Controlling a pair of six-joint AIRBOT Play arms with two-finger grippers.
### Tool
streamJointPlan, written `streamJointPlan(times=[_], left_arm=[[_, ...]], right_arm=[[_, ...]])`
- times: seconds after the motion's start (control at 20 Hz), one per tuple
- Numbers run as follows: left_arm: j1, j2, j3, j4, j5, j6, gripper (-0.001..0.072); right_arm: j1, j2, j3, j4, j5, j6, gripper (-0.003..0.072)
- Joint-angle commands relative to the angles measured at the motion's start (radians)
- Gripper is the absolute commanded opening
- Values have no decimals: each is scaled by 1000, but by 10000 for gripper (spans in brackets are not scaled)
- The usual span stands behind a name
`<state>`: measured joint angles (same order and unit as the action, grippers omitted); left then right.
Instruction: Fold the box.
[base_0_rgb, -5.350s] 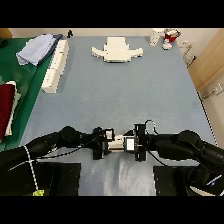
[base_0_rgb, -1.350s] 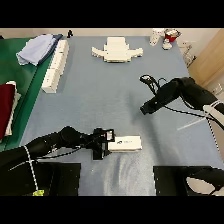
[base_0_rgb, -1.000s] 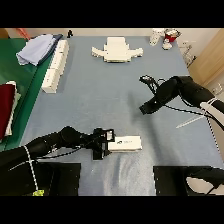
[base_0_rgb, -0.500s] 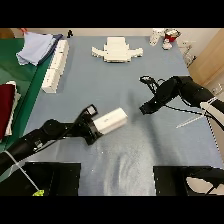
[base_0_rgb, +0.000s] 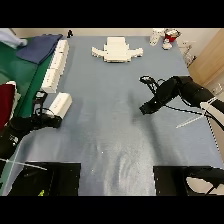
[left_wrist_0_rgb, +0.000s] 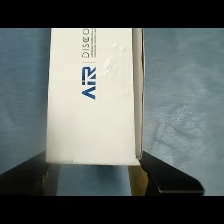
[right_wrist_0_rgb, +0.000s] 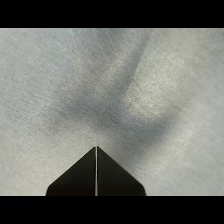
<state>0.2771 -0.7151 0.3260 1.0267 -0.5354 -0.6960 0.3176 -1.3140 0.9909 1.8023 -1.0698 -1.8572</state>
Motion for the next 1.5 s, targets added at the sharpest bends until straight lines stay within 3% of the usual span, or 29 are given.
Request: streamJointPlan(times=[0.0, 0.35, 0.75, 1.0, 1.45], left_arm=[[91, -85, 49, 36, 82, 5, 437], [92, -404, 282, 43, 89, 4, 437], [90, -604, 477, 12, 88, 3, 437], [90, -661, 494, -13, 145, 4, 437], [90, -682, 494, -13, 143, 4, 437]], right_arm=[[0, 0, 1, 0, 1, 0, 7], [0, 0, 1, 0, 1, 0, 7], [0, 0, 1, 0, 1, 0, 7], [0, 0, 1, 0, 1, 0, 7], [0, 0, 1, 0, 1, 0, 7]])
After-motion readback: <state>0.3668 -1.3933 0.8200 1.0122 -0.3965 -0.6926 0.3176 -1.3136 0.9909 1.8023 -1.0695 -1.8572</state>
